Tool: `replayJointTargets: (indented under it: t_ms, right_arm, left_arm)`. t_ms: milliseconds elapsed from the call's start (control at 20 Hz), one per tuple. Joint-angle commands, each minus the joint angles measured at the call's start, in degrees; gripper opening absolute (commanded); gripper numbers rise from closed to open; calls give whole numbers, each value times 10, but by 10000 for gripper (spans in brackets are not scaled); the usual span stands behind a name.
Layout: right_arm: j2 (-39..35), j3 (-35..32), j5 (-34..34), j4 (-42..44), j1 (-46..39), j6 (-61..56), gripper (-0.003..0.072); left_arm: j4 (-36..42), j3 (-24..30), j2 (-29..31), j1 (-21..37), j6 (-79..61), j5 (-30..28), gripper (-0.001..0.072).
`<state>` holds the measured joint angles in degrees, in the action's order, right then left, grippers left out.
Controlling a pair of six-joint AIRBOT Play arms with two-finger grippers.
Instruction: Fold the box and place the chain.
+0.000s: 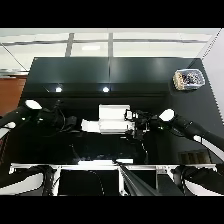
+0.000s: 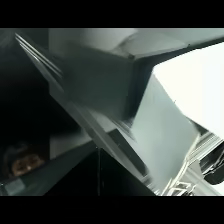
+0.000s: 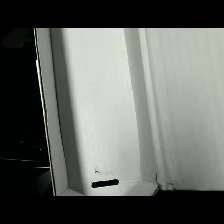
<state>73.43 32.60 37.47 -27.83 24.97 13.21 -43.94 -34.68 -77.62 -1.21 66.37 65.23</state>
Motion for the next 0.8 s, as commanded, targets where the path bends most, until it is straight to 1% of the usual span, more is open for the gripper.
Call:
replayJointTargets:
  t_ms: [0,50,150,250,300,350,400,450,500,750]
  right_arm:
    - [0,0,0,0,0,0,424]
    - [0,0,0,0,0,0,424]
    - [0,0,0,0,0,0,424]
    - [0,0,0,1,0,0,424]
    - [0,0,0,1,0,0,424]
    - [0,0,0,1,0,0,424]
    - [0,0,0,1,0,0,424]
    - [0,0,0,1,0,0,424]
    - [0,0,0,1,0,0,424]
    - [0,0,0,1,0,0,424]
  left_arm:
    - [56,1,-24,-63,-18,-61,26]
    - [61,-2,-24,-75,-21,-75,27]
    - [61,-9,-24,-83,-39,-71,37]
    - [59,-20,-24,-83,-54,-47,184]
    - [59,-27,-24,-83,-62,-35,193]
    - [58,-35,-24,-83,-64,-28,334]
    - [58,-44,-24,-83,-64,-21,546]
    - [58,-54,-24,-83,-66,-12,623]
    - [59,-64,-24,-83,-66,-2,636]
    - [59,-110,-24,-83,-65,43,635]
